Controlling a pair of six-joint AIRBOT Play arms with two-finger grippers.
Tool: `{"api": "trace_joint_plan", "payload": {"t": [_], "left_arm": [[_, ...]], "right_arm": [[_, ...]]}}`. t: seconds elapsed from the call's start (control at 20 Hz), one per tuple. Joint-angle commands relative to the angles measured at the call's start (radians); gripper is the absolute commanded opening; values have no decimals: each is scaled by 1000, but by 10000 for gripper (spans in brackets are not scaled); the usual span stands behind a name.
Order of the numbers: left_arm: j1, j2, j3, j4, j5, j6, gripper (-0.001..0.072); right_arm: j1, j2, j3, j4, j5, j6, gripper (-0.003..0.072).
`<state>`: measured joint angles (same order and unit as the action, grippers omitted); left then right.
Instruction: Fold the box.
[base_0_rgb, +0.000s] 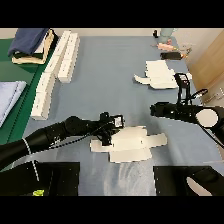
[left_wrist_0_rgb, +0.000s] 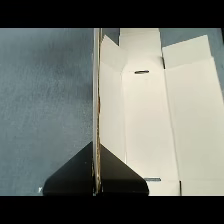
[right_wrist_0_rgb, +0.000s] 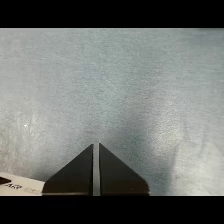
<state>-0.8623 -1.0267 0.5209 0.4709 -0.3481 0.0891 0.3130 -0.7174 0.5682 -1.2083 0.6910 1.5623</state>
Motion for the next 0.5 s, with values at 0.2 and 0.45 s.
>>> {"api": "trace_joint_plan", "payload": {"t": [0.2,0.45], "left_arm": [[-9,29,-12,56,24,-10,11],[0,74,14,182,81,-10,11]], "right_arm": [[1,0,0,2,0,0,55],[1,0,0,3,-6,0,55]]}}
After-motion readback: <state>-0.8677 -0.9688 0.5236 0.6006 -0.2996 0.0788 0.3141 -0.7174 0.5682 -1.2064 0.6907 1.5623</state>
